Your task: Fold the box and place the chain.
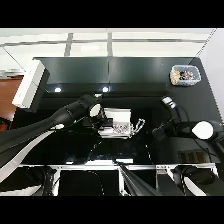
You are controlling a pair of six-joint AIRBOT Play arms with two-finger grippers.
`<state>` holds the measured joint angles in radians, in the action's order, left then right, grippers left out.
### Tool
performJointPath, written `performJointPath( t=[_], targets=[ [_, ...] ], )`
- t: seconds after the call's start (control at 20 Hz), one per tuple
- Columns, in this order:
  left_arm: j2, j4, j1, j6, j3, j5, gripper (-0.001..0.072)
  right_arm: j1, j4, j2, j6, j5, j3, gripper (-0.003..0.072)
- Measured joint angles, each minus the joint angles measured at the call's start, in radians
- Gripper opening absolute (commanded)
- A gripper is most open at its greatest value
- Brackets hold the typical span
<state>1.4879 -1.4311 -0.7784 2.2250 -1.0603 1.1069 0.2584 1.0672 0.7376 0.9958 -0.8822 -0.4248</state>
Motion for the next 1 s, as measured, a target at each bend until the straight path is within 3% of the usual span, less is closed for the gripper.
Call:
performJointPath(
  t=[0.2,0.35,0.6,0.95,1.0],
  targets=[
    [0.0,0.0,0.0,0.0,0.0,0.002,0.0025,0.076,-0.204,0.084,-0.552,0.093,0.036,0.072],
    [0.0,0.0,0.0,0.0,0.0,0.001,0.0026,0.102,-0.302,0.172,-0.8,0.138,0.028,0.072],
    [0.0,0.0,0.0,0.0,0.0,0.001,0.0025,0.127,-0.356,0.261,-0.973,0.251,0.02,0.072],
    [0.0,0.0,0.0,0.0,0.0,0.001,0.0026,0.194,-0.378,0.333,-1.047,0.295,0.018,0.072],
    [0.0,0.0,0.0,0.0,0.0,0.001,0.0026,0.2,-0.383,0.339,-1.048,0.312,0.017,0.0603]
  ],
)
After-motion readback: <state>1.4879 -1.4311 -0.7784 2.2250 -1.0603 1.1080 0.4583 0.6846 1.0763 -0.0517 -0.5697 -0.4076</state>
